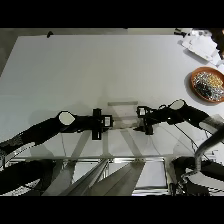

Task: Fold the box and place the chain.

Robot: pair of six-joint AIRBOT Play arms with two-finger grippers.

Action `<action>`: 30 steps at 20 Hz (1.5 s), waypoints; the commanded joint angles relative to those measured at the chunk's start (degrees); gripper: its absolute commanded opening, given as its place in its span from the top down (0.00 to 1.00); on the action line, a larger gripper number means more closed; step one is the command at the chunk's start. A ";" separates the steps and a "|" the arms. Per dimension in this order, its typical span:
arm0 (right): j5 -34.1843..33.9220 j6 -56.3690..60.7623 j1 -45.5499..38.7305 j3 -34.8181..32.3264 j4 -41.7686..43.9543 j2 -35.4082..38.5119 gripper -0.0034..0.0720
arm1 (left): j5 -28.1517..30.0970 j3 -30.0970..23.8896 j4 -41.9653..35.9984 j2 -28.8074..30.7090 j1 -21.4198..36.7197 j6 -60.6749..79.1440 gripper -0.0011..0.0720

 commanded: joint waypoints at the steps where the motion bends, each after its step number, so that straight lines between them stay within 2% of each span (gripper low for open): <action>1: 0.00 -0.02 0.00 0.04 0.04 -0.04 0.42 | 1.33 0.02 -0.20 -0.28 -0.04 0.20 0.72; 4: -0.02 0.00 0.00 0.04 0.02 -0.04 0.42 | 1.81 0.07 -0.98 -1.92 -0.72 0.20 0.72; 9: -0.02 0.00 0.00 0.04 0.02 -0.04 0.42 | 3.02 0.83 -7.15 -3.96 -4.31 7.37 0.72; 13: -0.02 0.00 0.00 0.04 0.04 -0.04 0.42 | 4.55 0.85 -7.98 -3.96 -4.79 7.45 0.68; 15: -0.02 0.00 0.00 0.04 0.04 -0.04 0.42 | 4.94 0.85 -8.92 -3.98 -4.79 7.41 0.45; 17: -0.02 0.00 0.00 0.04 0.04 -0.04 0.42 | 6.10 0.85 -9.25 -3.98 -4.79 7.23 0.41; 26: -0.02 0.00 0.00 0.04 0.04 -0.04 0.42 | 7.02 0.85 -10.71 -4.55 -4.81 7.21 0.41; 30: -0.02 0.00 0.00 0.04 0.04 -0.04 0.42 | 5.05 0.83 -11.76 -2.19 -4.68 1.62 0.42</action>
